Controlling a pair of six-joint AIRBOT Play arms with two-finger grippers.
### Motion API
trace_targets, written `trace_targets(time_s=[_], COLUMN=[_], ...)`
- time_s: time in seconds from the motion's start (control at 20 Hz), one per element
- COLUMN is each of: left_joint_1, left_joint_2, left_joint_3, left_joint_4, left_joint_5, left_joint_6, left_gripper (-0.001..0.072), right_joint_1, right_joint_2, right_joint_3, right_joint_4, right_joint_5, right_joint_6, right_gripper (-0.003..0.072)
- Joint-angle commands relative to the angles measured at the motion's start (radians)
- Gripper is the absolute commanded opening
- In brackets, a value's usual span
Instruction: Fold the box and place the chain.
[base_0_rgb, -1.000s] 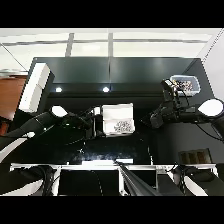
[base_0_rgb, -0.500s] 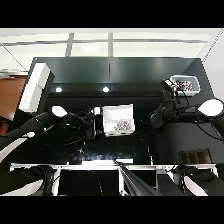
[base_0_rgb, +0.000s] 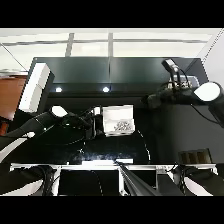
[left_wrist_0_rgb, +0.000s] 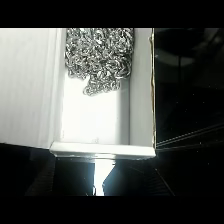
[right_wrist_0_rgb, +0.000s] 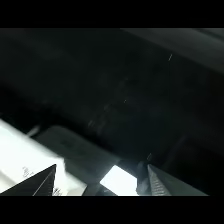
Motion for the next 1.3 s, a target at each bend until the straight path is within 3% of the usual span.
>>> trace_targets(time_s=[0.0,0.2,0.35,0.55,1.25], left_joint_1=[-0.001,-0.001,-0.001,-0.009,-0.015], left_joint_2=[0.0,0.0,0.0,0.0,0.0], left_joint_3=[0.001,0.001,0.0,0.0,0.001], left_joint_4=[0.0,-0.001,-0.002,0.003,0.013], left_joint_5=[0.0,0.001,0.003,0.012,0.019], left_joint_6=[-0.001,-0.002,-0.002,-0.007,-0.016], left_gripper=[0.0352,0.0352,0.0353,0.0359,0.036], right_joint_1=[0.063,0.126,0.141,0.144,0.165], right_joint_2=[-0.168,-0.305,-0.309,-0.309,-0.265], right_joint_3=[0.153,0.229,0.231,0.231,0.23], right_joint_4=[-0.047,-0.046,-0.031,-0.032,-0.066], right_joint_5=[-0.037,0.006,0.179,0.34,0.454], right_joint_6=[-0.058,-0.182,-0.32,-0.333,-0.429], right_gripper=[0.072,0.0718,0.0711,0.0711,0.0713])
